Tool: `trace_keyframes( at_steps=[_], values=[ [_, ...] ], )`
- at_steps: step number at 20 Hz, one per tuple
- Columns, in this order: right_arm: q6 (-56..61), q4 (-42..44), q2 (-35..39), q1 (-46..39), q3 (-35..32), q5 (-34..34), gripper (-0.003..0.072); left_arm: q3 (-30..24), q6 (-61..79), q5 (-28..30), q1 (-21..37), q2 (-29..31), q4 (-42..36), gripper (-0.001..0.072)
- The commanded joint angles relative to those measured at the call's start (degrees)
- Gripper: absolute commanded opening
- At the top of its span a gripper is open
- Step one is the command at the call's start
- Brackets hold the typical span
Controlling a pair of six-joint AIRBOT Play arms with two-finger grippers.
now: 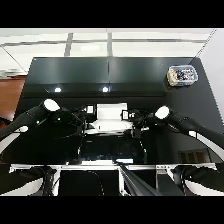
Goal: Fold the box and place the chain.
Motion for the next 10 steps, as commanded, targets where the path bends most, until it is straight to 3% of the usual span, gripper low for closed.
trace_keyframes(
  at_steps=[1,4,7,10],
  values=[
    [0.13,0.07,0.0,0.02,0.02,0.02,0.0232,0.07,0.31,-1.05,-0.09,-0.17,-4.2,0.0283],
    [0.13,0.09,0.0,0.02,0.02,0.02,0.0231,0.07,0.28,-1.14,-0.28,-0.28,-5.42,0.0234],
    [0.11,0.07,0.0,0.02,0.02,0.02,0.0231,0.07,0.31,-0.17,-2.29,-1.33,-6.19,0.0234],
    [0.13,0.07,0.0,0.02,0.02,0.02,0.0231,0.09,0.26,5.79,-5.4,-2.19,-6.47,0.0234]
  ],
)
